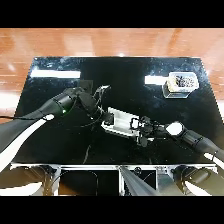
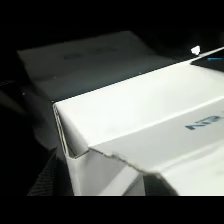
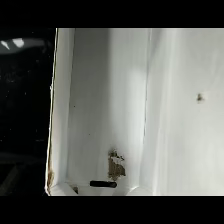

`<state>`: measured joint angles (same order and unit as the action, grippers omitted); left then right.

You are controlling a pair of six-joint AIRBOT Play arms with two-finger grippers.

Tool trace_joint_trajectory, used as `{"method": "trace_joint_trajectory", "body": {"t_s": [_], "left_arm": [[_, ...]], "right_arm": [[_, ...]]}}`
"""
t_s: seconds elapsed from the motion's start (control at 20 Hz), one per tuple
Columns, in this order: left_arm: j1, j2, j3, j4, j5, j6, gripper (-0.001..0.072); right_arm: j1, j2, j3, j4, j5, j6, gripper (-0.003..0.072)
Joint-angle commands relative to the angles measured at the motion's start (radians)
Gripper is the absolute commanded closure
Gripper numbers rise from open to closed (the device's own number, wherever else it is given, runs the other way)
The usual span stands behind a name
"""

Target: Fold the box and place the chain.

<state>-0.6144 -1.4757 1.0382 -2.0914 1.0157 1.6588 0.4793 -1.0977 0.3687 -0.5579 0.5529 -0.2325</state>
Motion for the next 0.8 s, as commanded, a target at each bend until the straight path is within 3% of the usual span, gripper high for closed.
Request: {"method": "trace_joint_trajectory", "body": {"t_s": [0.0, 0.25, 0.45, 0.75], "left_arm": [[-0.056, 0.001, 0.024, 0.172, -0.032, -0.161, 0.0121], [-0.156, 0.0, 0.053, 0.381, -0.05, -0.399, 0.0189], [-0.205, 0.0, 0.072, 0.439, -0.046, -0.489, 0.024], [-0.215, -0.011, 0.085, 0.441, -0.018, -0.526, 0.0243]], "right_arm": [[0.001, 0.0, 0.0, 0.0, 0.0, 0.0, 0.0191], [0.001, 0.0, 0.0, 0.0, 0.0, 0.0, 0.0192], [0.001, 0.0, 0.0, 0.0, 0.0, 0.0, 0.0192], [0.001, 0.0, 0.0, 0.0, 0.0, 0.0, 0.0191]]}}
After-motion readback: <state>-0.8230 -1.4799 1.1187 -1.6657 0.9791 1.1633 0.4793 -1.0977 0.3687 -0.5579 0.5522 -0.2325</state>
